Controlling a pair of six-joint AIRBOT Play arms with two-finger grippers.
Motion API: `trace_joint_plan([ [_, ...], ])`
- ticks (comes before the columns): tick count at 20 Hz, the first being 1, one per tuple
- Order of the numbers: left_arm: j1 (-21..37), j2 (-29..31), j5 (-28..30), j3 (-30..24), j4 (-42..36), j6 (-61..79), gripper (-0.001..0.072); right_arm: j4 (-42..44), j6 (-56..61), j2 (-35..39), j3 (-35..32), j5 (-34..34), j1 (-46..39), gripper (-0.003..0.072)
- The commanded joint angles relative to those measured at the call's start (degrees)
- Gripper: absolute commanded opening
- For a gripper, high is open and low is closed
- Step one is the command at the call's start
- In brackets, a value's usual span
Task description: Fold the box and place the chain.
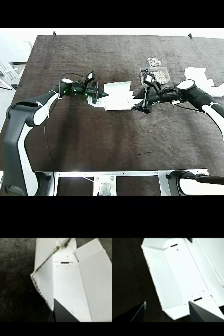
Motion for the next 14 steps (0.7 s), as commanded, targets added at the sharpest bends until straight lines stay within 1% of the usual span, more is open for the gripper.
trace_joint_plan([
  [1, 0.04, -0.02, 0.02, 0.07, 0.02, 0.02, 0.0019, -3.04, -5.73, -0.22, -0.55, -2.99, 1.64, 0.0637],
  [3, 0.04, -0.02, 0.0, 0.07, 0.0, 0.02, 0.0019, -4.09, -6.86, -0.79, -0.63, -3.26, 2.84, 0.0637],
  [6, 0.04, -0.02, 0.04, 0.07, 0.0, 0.02, 0.0019, -5.18, -8.46, -1.7, -1.9, -5.53, 4.57, 0.0637],
  [8, 0.04, -0.02, 0.02, 0.07, 0.0, 0.02, 0.0019, -5.09, -8.57, -2.14, -2.64, -9.07, 5.35, 0.0638],
  [14, 0.04, -0.02, 0.04, 0.07, 0.0, 0.02, 0.0019, -0.2, -11.37, -4.96, -2.62, -16.85, 6.64, 0.0637],
])
